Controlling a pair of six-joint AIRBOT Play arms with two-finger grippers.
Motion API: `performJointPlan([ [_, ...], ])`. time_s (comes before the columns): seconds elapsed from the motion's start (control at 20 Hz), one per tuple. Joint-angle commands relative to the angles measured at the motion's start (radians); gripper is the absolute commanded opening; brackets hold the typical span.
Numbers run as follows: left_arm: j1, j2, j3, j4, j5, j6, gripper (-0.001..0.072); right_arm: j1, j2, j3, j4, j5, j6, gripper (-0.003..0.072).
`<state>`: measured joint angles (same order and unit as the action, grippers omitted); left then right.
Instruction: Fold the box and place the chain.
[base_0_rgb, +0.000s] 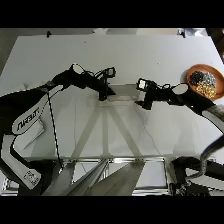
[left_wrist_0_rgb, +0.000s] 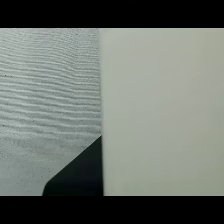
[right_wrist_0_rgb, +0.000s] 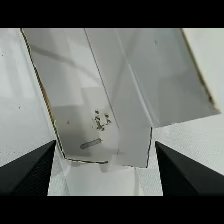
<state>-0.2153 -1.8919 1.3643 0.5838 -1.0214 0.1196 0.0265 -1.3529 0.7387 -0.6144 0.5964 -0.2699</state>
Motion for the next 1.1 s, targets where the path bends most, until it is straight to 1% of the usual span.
performJointPlan([
  [0.0, -0.001, 0.000, 0.000, 0.000, 0.000, 0.000, 0.0009, -0.008, -0.048, 0.032, 0.002, 0.032, -0.004, 0.0683],
  [0.25, -0.001, 0.000, 0.000, 0.000, 0.000, 0.000, 0.0009, -0.008, -0.090, 0.123, 0.002, 0.158, -0.005, 0.0683],
  [0.45, 0.000, 0.000, 0.000, 0.000, 0.000, 0.000, 0.0009, -0.012, -0.136, 0.134, 0.003, 0.261, -0.004, 0.0683],
  [0.55, 0.000, 0.000, 0.000, 0.000, 0.000, 0.000, 0.0009, -0.030, -0.172, 0.134, 0.064, 0.303, -0.006, 0.0683],
  [0.65, -0.001, 0.000, 0.000, 0.000, 0.000, 0.000, 0.0009, -0.048, -0.203, 0.134, 0.123, 0.314, -0.026, 0.0683],
  [1.05, 0.000, 0.000, 0.000, 0.000, 0.000, 0.000, 0.0009, -0.066, -0.263, 0.134, 0.096, 0.316, -0.027, 0.0683],
])
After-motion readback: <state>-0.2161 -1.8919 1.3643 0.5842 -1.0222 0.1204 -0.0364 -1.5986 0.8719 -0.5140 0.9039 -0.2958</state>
